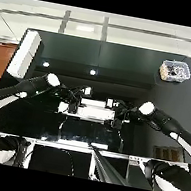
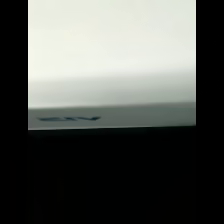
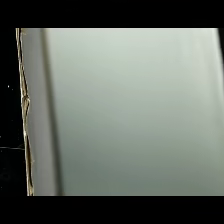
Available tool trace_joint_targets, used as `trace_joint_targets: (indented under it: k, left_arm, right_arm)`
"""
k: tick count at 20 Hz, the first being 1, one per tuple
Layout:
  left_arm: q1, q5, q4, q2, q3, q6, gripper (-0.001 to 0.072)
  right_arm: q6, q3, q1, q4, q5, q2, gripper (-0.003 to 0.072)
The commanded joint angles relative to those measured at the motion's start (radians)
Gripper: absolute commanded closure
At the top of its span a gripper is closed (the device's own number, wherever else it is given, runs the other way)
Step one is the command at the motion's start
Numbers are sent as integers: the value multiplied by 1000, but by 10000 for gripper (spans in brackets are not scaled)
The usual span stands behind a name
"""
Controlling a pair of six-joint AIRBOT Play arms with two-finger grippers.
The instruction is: Fold the box and place the chain.
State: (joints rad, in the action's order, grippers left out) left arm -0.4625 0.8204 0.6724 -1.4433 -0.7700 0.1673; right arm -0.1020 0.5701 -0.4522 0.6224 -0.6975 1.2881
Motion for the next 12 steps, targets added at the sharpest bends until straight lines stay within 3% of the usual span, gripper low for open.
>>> trace_joint_targets:
  k: [1, 4, 5, 6, 11, 12]
  left_arm:
    - [0, 0, 0, -1, -1, 0, 682]
    - [0, 0, 0, -1, -1, 0, 682]
    - [0, 0, 0, -1, -1, 0, 683]
    - [0, 0, 0, -1, -1, 0, 682]
    - [0, 0, 0, -1, -1, 0, 682]
    - [0, 0, 0, -1, -1, 0, 683]
  right_arm:
    - [11, 0, 0, 8, 2, 1, -14]
    - [11, 0, 0, 8, 2, 1, -12]
    - [11, 0, 0, 8, 2, 1, 78]
    - [11, 0, 0, 8, 2, 1, 112]
    - [11, 0, -1, 8, 3, 1, 127]
    - [11, 0, -1, 10, 2, 1, 233]
